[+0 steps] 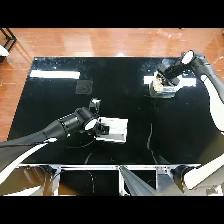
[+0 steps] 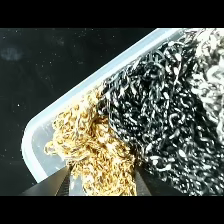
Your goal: Fold the box and place the chain.
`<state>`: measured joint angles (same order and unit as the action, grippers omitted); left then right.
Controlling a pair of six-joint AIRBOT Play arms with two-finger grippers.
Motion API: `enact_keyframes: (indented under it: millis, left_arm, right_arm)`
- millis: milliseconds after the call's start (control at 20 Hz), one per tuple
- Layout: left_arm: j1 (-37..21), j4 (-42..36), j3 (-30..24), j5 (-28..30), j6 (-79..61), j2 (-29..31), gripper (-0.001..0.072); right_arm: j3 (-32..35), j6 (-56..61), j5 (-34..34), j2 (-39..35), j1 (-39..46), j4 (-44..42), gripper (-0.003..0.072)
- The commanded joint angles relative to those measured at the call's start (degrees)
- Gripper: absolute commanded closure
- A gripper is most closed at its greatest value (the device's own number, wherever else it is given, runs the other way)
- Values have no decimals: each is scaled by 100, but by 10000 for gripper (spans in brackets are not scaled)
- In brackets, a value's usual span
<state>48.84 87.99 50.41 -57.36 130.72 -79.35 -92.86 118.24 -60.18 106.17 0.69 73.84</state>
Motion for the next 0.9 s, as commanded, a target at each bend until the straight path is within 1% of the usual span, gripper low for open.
enact_keyframes:
  millis: [0, 100, 150, 200, 250, 300, 450, 600, 850]
  left_arm:
    - [-4, 4, -2, 11, -4, -2, 684]
    - [-4, 4, -2, 11, -2, -2, 684]
    - [-4, 4, -2, 11, -2, -2, 684]
    - [-4, 4, -2, 11, -2, -2, 684]
    - [-4, 4, -2, 11, -2, -2, 684]
    - [-4, 4, -2, 9, -2, -2, 684]
    - [-4, 2, -2, 9, -2, -2, 684]
    - [-4, 2, -2, 9, -2, -2, 684]
    - [-4, 2, -2, 11, -2, -2, 684]
  right_arm:
    - [2, -7, 7, 109, -22, 11, 248]
    - [2, -28, 28, 138, -22, 11, 255]
    - [2, -63, 28, 142, -22, 9, 278]
    - [2, -162, 24, 142, -22, 9, 443]
    - [2, -234, 11, 140, -22, 7, 510]
    - [2, -348, -13, 129, -20, 4, 657]
    - [-11, -640, -66, 2, -7, 9, 666]
    - [-39, -1071, -177, -315, 66, 9, 667]
    - [-142, -2046, -431, -1244, 210, -31, 668]
